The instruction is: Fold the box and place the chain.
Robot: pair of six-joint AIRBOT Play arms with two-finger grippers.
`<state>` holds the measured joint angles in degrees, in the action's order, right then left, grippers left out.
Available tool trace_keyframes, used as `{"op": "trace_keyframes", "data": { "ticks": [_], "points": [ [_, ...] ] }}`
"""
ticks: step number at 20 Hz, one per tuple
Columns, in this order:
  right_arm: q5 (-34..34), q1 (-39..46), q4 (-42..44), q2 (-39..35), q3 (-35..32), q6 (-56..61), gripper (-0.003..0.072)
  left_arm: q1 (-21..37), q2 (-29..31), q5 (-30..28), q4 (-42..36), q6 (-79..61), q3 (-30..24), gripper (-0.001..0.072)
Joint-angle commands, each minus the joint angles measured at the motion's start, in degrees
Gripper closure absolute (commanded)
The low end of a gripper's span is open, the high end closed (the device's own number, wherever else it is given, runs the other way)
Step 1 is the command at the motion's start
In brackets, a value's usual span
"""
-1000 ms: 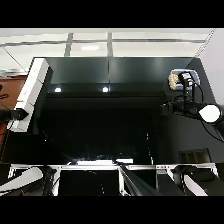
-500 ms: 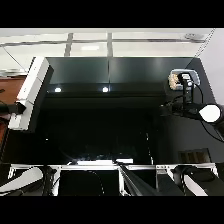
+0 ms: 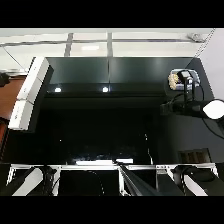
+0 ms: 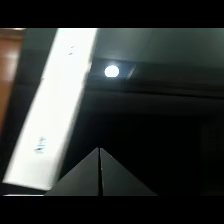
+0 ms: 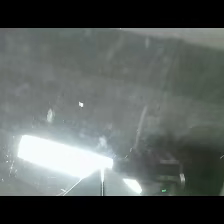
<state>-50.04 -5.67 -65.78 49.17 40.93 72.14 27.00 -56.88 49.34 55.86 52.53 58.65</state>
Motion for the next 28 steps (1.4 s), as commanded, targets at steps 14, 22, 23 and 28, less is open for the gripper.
{"op": "trace_keyframes", "data": {
  "ticks": [14, 22, 23, 28],
  "points": [
    [7.15, -0.15, 2.1, 0.02, -1.05, -5.66, 0.0675, -36.15, 20.87, -17.16, 1.2, 10.73, -38.51, 0.0687],
    [7.21, -0.15, 2.08, 0.02, -1.05, -5.66, 0.0675, -35.78, 20.83, -22.64, 0.66, 10.75, -38.01, 0.0686],
    [7.21, -0.15, 2.08, 0.02, -1.05, -5.66, 0.0675, -35.78, 20.83, -22.62, 0.66, 10.75, -38.01, 0.0686],
    [7.21, -0.15, 2.08, 0.02, -1.05, -5.66, 0.0675, -35.78, 20.83, -22.64, 0.66, 10.75, -38.01, 0.0686]
  ]
}}
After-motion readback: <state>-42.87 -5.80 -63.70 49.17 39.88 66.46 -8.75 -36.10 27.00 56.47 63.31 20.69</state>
